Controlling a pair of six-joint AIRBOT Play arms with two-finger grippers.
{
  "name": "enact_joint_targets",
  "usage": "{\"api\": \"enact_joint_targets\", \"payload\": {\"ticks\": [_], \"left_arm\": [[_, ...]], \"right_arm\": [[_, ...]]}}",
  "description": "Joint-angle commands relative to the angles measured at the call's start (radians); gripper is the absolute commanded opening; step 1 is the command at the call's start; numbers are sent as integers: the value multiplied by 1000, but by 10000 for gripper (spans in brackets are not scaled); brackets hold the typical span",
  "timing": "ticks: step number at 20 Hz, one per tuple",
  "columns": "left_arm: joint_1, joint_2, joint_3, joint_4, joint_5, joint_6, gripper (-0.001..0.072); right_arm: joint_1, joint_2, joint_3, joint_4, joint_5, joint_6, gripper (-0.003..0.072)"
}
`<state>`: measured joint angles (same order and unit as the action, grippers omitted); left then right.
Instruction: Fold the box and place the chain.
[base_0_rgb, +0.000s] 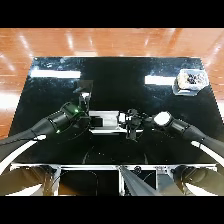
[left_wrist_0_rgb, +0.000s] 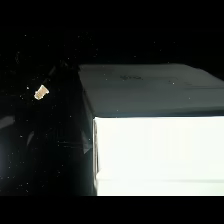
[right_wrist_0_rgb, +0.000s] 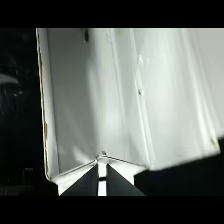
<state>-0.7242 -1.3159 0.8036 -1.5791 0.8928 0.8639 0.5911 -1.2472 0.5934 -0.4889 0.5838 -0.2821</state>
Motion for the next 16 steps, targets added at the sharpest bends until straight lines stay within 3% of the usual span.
{"api": "enact_joint_targets", "payload": {"ticks": [1, 7, 8, 9, 10, 13, 14, 16], "left_arm": [[-2, -1, 0, -1, 0, 0, 23], [-2, -1, 0, -1, 0, 0, 23], [-2, -1, 0, -1, 0, 0, 23], [-2, -1, 0, -1, 1, 0, 23], [-2, -1, 0, -1, 0, 0, 23], [-2, -1, 0, -1, 1, 0, 23], [-2, -1, 0, -1, 4, 1, 23], [-2, -1, 0, -1, 5, 0, 23]], "right_arm": [[16, -20, 19, 28, -5, -10, 68], [20, -35, 26, 47, -5, -10, 72], [20, -35, 26, 47, -5, -10, 118], [20, -35, 26, 47, -5, -10, 334], [20, -35, 26, 47, -5, -9, 417], [20, -35, 26, 47, -5, -8, 413], [20, -35, 26, 47, -2, -9, 244], [20, -35, 26, 47, -1, -9, 216]]}}
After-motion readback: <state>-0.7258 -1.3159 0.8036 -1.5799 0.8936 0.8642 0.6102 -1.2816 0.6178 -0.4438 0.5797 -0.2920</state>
